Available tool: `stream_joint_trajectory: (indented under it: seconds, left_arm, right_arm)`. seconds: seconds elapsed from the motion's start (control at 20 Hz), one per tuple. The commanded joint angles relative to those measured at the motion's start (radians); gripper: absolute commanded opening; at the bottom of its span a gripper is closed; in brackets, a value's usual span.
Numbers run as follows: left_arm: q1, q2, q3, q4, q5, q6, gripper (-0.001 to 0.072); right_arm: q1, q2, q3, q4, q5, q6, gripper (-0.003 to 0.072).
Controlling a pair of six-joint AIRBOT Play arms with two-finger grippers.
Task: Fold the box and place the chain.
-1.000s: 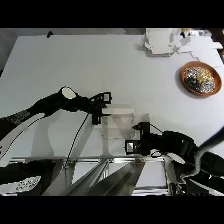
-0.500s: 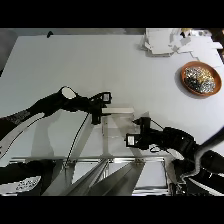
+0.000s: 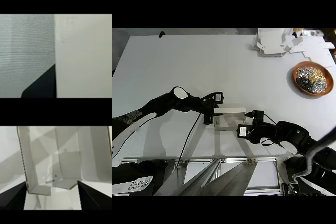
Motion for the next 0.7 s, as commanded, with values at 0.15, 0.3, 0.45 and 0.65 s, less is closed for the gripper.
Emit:
stream_joint_trajectory:
  seconds: [0.15, 0.3, 0.45, 0.65]
  left_arm:
    - [-0.001, 0.000, 0.000, 0.000, 0.000, 0.000, 0.0010]
    - [-0.001, 0.001, 0.000, 0.000, -0.001, 0.000, 0.0010]
    - [-0.001, 0.000, 0.000, 0.000, 0.000, 0.000, 0.0010]
    - [-0.001, 0.000, 0.000, 0.000, 0.000, 0.000, 0.0010]
  right_arm:
    - [-0.123, -0.001, 0.012, 0.264, 0.034, -0.249, 0.0676]
    - [-0.174, -0.010, 0.014, 0.396, 0.043, -0.388, 0.0678]
    - [-0.211, -0.087, 0.052, 0.499, 0.101, -0.482, 0.0677]
    - [-0.285, -0.184, 0.135, 0.510, 0.195, -0.513, 0.0677]
